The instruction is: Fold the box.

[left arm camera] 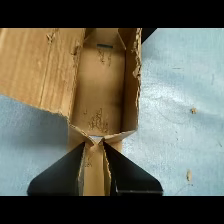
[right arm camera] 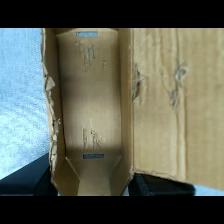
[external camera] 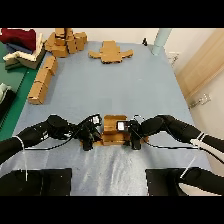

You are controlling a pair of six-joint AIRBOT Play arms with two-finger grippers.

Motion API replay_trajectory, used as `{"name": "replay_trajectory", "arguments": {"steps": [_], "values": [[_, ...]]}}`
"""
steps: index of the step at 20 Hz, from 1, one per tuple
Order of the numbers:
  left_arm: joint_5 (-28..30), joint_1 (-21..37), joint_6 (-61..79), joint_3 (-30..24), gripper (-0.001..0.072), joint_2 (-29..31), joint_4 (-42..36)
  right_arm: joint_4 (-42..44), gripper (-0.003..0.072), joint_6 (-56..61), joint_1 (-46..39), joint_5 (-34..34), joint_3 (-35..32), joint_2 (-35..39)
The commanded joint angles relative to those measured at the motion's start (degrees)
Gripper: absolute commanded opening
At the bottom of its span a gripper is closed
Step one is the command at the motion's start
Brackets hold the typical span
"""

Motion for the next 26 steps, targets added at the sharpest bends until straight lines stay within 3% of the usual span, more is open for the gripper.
{"name": "replay_trajectory", "arguments": {"steps": [1, 13, 15, 21, 22, 23, 24, 26], "values": [[0.39, -0.33, 3.15, 0.02, 0.0175, -0.15, -4.44, 0.00, 0.0528, 0.00, -0.04, 0.00, 0.02, 0.04], [3.28, -4.31, 6.49, 0.02, 0.0199, -1.84, -11.63, 0.00, 0.0528, 0.00, -0.04, 0.00, 0.02, 0.04], [3.28, -4.31, 6.49, 0.02, 0.0677, -1.84, -11.63, 0.00, 0.0528, 0.00, -0.04, 0.02, 0.02, 0.04], [3.37, -4.28, 6.47, 0.00, 0.0678, -1.81, -10.97, 0.00, 0.0528, 0.00, -0.04, 0.02, 0.02, 0.02], [3.54, -4.28, 6.23, 0.02, 0.0574, -1.79, -10.12, 0.00, 0.0528, 0.00, -0.04, 0.00, 0.02, 0.04], [3.65, -4.17, 6.19, 0.00, 0.0316, -1.66, -8.66, 0.00, 0.0528, 0.00, -0.04, 0.00, 0.02, 0.02], [3.96, -4.17, 5.75, 0.02, 0.0110, -1.38, -6.67, 0.00, 0.0528, 0.00, -0.04, 0.00, 0.02, 0.02], [5.35, -4.17, 0.74, 0.02, 0.0052, 0.17, -2.45, 0.00, 0.0528, 0.00, -0.04, 0.00, 0.02, 0.04]]}}
